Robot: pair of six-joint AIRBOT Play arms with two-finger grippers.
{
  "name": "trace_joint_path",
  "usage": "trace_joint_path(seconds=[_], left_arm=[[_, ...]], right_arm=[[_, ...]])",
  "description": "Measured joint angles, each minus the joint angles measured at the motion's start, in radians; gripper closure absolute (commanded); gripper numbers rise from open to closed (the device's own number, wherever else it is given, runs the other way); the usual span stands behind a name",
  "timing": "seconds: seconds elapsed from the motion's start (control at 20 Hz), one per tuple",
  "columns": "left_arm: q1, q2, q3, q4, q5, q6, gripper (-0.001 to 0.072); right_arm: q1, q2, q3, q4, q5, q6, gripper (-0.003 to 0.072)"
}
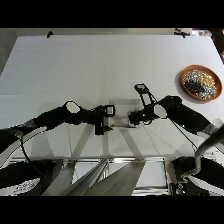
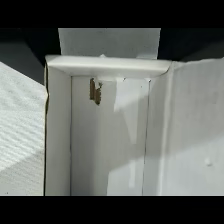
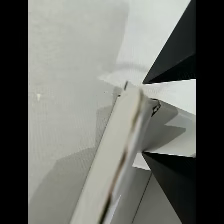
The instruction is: Fold the box and place the chain.
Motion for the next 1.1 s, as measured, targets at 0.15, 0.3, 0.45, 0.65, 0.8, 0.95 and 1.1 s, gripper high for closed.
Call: trace_joint_path(seconds=[0.15,0.3,0.45,0.65,0.8,0.95,1.1], left_arm=[[0.000,0.000,0.000,0.000,0.000,0.000,0.0338],[0.000,0.000,0.000,0.000,0.000,0.000,0.0338],[0.000,0.000,0.000,0.000,-0.002,0.000,0.0338],[0.001,0.001,0.000,0.003,-0.002,-0.002,0.0338],[0.001,0.001,0.000,0.003,-0.002,0.000,0.0338],[0.001,0.001,0.000,0.003,-0.002,0.002,0.0338],[0.001,0.001,0.000,0.003,-0.002,0.003,0.0338]], right_arm=[[0.034,-0.021,0.011,-0.022,0.016,0.026,0.0250],[0.074,-0.072,0.036,-0.033,0.039,0.052,0.0254],[0.108,-0.127,0.077,-0.050,0.062,0.085,0.0309],[0.130,-0.164,0.111,-0.059,0.082,0.113,0.0439],[0.137,-0.173,0.119,-0.058,0.100,0.124,0.0549],[0.139,-0.177,0.122,-0.053,0.119,0.134,0.0672],[0.140,-0.178,0.123,-0.047,0.135,0.145,0.0672]])
